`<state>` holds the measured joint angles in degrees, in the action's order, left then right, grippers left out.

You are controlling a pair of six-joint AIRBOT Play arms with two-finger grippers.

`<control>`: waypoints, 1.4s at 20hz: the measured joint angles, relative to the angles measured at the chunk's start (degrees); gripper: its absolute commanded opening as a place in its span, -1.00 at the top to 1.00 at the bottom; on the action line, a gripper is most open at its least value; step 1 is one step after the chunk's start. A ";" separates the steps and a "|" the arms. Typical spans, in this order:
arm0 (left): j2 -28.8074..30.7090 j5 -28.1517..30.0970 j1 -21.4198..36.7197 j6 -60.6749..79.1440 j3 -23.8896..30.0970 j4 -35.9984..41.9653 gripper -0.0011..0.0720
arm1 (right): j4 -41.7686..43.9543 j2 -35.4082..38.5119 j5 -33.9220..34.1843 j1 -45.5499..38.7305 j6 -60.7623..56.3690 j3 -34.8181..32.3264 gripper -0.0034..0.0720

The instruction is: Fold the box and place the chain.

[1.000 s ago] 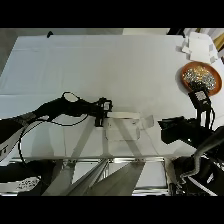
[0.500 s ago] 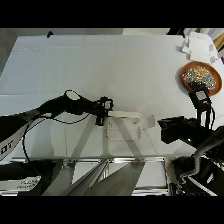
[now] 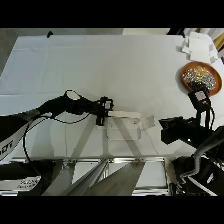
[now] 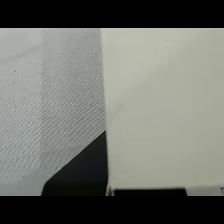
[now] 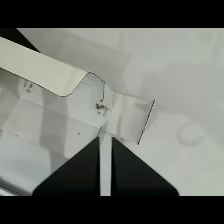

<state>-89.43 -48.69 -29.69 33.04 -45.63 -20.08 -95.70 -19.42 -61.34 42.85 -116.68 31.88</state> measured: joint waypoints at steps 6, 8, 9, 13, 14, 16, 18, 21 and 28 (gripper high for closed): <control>0.00 0.02 0.00 0.00 -0.02 -0.09 0.94 | 13.14 -1.66 5.97 0.02 27.89 -1.81 0.88; 0.00 0.02 0.00 0.00 -0.02 -0.09 0.94 | 16.57 -4.74 6.86 0.02 37.92 -3.45 0.88; 0.00 0.02 0.00 0.00 -0.02 -0.09 0.94 | 17.75 -6.82 6.78 0.02 43.06 -3.98 0.88; 0.00 0.02 0.00 0.00 -0.02 -0.11 0.94 | 21.11 -17.40 5.31 -0.17 59.30 -5.11 0.68; 0.00 0.02 0.00 0.00 -0.02 -0.11 0.94 | 21.42 -19.93 5.81 -0.44 61.66 -5.29 0.24; 0.00 0.02 0.00 -0.02 -0.02 -0.11 0.94 | 21.42 -23.54 7.89 -0.59 65.75 -5.55 -0.65; 0.00 0.02 0.00 -0.02 -0.02 -0.11 0.94 | 19.78 -25.49 11.30 0.17 68.72 -5.75 -0.96; 0.00 0.02 0.00 -0.02 -0.02 -0.11 0.94 | 16.92 -26.82 17.00 1.86 70.90 -7.08 -0.96; 0.00 0.02 0.00 -0.02 -0.02 -0.11 0.94 | 15.04 -27.58 25.59 7.67 72.06 -13.25 -0.94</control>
<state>-89.43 -48.66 -29.69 33.01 -45.65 -20.18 -80.66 -47.00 -35.75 50.52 -44.62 18.63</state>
